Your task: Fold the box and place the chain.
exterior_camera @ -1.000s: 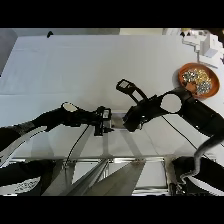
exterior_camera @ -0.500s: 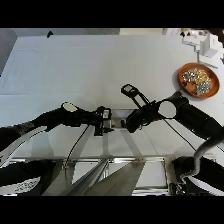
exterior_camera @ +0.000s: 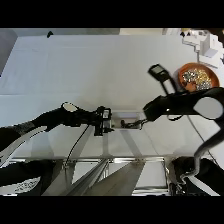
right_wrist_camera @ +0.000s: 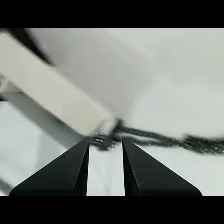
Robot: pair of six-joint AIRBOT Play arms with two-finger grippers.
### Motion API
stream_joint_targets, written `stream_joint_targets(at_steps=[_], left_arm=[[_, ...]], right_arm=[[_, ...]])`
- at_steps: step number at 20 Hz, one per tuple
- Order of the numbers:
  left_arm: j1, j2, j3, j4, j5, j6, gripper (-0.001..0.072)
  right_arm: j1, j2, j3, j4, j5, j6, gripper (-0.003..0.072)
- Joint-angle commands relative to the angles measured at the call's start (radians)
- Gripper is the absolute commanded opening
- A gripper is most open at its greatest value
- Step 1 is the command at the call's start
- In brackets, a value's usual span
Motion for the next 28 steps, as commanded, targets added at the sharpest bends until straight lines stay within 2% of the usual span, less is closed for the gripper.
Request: stream_joint_targets(at_steps=[1, 4, 8, 14, 18, 19, 20, 24, 28], left_arm=[[0.001, 0.001, 0.0, 0.0, 0.0, 0.0, 0.0066], [0.001, 0.001, 0.0, 0.0, 0.0, 0.0, 0.0066], [0.001, 0.001, 0.0, 0.0, 0.0, 0.0, 0.0066], [0.001, 0.001, 0.0, 0.0, 0.0, 0.0, 0.0066], [0.001, 0.001, 0.0, 0.0, 0.0, 0.0, 0.0066], [0.001, 0.001, 0.0, 0.0, 0.0, 0.0, 0.0066], [0.001, 0.001, 0.0, 0.0, 0.0, 0.0, 0.0066], [0.001, 0.001, 0.0, 0.0, 0.0, 0.0, 0.0066], [0.001, 0.001, 0.0, 0.0, 0.0, 0.0, 0.0066]], right_arm=[[-0.186, 0.061, -0.01, -0.152, 0.092, 0.071, 0.0229], [-0.306, 0.058, -0.095, -0.147, 0.025, 0.065, 0.022], [-0.329, -0.048, -0.169, -0.135, -0.045, 0.05, 0.022], [-0.329, -0.274, -0.172, -0.161, -0.183, 0.07, 0.022], [-0.336, -0.319, -0.172, -0.215, -0.286, 0.154, 0.0217], [-0.335, -0.323, -0.172, -0.218, -0.303, 0.16, 0.0181], [-0.335, -0.332, -0.172, -0.218, -0.305, 0.16, 0.0158], [-0.335, -0.395, -0.172, -0.22, -0.279, 0.163, 0.016], [-0.336, -0.399, -0.172, -0.294, -0.282, 0.175, 0.0161]])
